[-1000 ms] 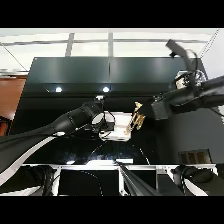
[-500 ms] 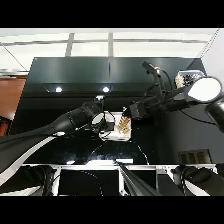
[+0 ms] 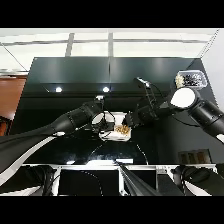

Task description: Fold the box and place the chain.

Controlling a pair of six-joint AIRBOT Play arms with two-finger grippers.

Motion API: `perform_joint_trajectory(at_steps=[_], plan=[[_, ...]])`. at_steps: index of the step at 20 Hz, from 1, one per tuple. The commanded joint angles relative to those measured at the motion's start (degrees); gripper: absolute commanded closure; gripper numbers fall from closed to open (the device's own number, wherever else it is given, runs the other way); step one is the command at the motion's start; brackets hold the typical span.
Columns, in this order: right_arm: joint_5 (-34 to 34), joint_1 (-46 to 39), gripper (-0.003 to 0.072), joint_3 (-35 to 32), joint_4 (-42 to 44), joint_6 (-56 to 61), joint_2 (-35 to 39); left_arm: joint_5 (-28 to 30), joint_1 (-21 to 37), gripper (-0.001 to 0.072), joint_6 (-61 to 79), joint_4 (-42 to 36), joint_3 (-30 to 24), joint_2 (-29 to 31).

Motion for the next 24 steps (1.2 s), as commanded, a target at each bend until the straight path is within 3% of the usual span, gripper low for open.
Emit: perform_joint_trajectory(at_steps=[1,5,7,11,13,15,18,21,22,23,24], plan=[[-2.08,0.39,0.0269,-0.83,-0.46,-0.07,-0.13,0.0,0.04,0.0683,0.0,0.0,0.04,0.0],[6.29,-8.11,0.0274,-0.81,-1.55,-6.03,3.23,-0.13,0.04,0.0683,0.0,-0.02,0.04,0.0],[9.33,-13.35,0.0273,-1.14,-6.84,-7.87,7.63,-0.13,0.04,0.0683,0.0,-0.02,0.04,0.0],[4.68,-17.22,0.0271,-10.29,-17.59,-20.13,14.8,-0.04,0.04,0.0683,0.0,0.0,0.04,-0.02],[-0.17,-16.17,0.0055,-16.68,-16.87,-30.45,14.62,0.04,0.04,0.0683,0.0,0.0,0.04,-0.02],[-5.73,-13.75,0.0055,-21.55,-13.92,-44.59,14.51,0.02,0.04,0.0683,0.0,0.0,0.04,-0.02],[-14.01,-8.98,0.0056,-23.61,-9.25,-63.84,12.07,0.04,0.04,0.0683,0.0,0.0,0.04,-0.02],[-16.11,-7.26,0.0064,-23.43,1.57,-79.34,6.67,0.02,0.04,0.0683,0.0,0.0,0.04,-0.02],[-16.13,-7.02,0.0087,-23.39,2.4,-81.13,4.98,0.02,0.04,0.0683,0.0,0.0,0.04,-0.02],[-16.13,-6.71,0.0217,-23.3,2.32,-81.57,3.89,0.02,0.04,0.0683,0.0,0.0,0.04,-0.02],[-16.24,-6.71,0.0217,-23.3,2.58,-82.27,3.17,0.02,0.04,0.0683,0.0,-0.02,0.04,-0.02]])
